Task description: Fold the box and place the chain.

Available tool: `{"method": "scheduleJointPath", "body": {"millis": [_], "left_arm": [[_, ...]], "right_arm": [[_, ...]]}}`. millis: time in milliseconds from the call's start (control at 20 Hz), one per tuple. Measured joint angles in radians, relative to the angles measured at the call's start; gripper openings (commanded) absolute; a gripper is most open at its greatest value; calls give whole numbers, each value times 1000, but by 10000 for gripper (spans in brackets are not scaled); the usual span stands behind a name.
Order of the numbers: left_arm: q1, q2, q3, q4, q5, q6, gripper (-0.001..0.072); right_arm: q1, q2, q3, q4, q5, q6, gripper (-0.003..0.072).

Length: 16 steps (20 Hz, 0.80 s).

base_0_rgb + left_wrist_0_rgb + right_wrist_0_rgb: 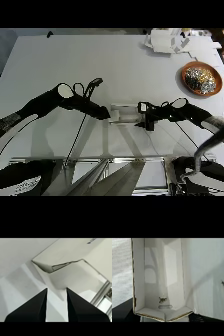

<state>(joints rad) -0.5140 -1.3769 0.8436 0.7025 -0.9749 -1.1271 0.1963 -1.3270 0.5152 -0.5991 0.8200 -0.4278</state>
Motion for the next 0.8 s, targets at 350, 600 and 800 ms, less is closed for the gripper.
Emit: {"method": "scheduleJointPath", "body": {"millis": [350,600,800], "left_arm": [[-49,2,0,-16,36,-11,420],[-91,0,7,51,95,-129,464],[-137,-30,55,141,115,-260,464]], "right_arm": [[0,0,0,0,0,0,278],[0,0,0,0,0,0,278],[0,0,0,0,0,0,278]]}}
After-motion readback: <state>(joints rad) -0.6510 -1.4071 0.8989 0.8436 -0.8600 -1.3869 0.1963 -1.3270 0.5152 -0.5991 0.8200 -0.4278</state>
